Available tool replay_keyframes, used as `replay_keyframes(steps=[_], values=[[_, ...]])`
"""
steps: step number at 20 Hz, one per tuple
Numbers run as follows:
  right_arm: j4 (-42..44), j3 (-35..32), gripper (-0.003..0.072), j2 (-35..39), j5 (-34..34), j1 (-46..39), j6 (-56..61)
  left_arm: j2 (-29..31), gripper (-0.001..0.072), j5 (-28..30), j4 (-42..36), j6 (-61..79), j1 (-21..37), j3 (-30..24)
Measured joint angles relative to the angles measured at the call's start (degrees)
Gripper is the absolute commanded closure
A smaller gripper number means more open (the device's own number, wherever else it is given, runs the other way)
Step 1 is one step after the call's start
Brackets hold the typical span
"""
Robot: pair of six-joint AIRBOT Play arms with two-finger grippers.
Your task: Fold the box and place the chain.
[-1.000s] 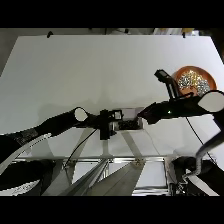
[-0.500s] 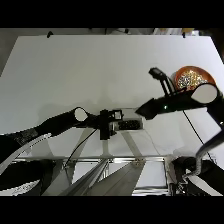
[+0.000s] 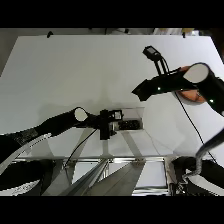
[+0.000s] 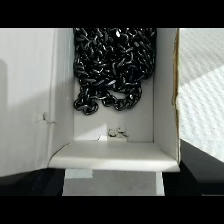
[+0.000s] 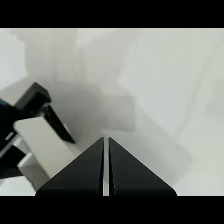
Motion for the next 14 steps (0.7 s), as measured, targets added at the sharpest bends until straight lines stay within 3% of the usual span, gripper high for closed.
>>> replay_keyframes(steps=[8, 14], values=[[-9.9, 0.3, 0.0649, -4.0, 0.3, 5.9, -3.4, 0.0, 0.0458, 0.0, 0.0, 0.0, 0.0, 0.0], [-11.8, -0.5, 0.0645, -3.3, 4.5, 10.0, -9.8, 0.0, 0.0458, 0.0, 0.0, 0.0, 0.0, 0.0]])
